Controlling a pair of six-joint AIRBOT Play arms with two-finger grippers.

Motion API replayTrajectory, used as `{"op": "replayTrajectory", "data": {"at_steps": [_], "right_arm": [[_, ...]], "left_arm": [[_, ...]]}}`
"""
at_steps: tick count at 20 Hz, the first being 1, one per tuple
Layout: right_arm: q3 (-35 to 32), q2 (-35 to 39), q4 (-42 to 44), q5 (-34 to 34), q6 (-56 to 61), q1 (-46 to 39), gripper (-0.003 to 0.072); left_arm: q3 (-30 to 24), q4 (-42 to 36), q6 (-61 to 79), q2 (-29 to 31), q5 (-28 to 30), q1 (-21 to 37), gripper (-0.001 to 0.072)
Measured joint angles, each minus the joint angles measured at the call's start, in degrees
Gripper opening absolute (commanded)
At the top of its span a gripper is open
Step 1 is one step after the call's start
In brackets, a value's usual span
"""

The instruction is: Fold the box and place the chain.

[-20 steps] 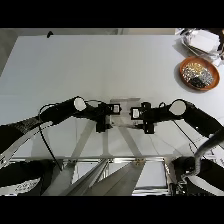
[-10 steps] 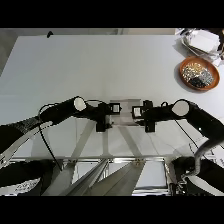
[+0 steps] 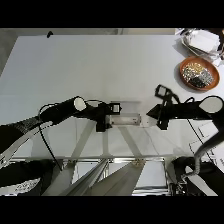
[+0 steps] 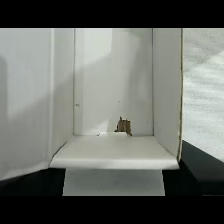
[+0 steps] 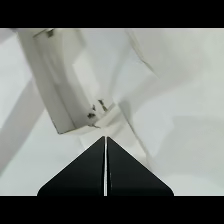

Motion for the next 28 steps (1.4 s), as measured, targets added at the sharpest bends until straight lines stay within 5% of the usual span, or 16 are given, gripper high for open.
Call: {"op": "replayTrajectory", "data": {"at_steps": [9,18,28], "right_arm": [[0.0,-4.1,-8.5,0.4,34.8,-10.4,0.0021],[-0.3,-17.4,-8.0,1.6,37.3,-6.0,0.0020],[-2.3,-20.3,-2.8,-0.9,32.6,-3.7,0.0025]], "left_arm": [[0.0,0.0,0.0,0.0,0.0,0.0,0.0212],[0.0,0.0,0.0,0.0,-0.1,0.0,0.0212],[0.0,0.0,0.0,0.0,-0.1,0.0,0.0212]]}}
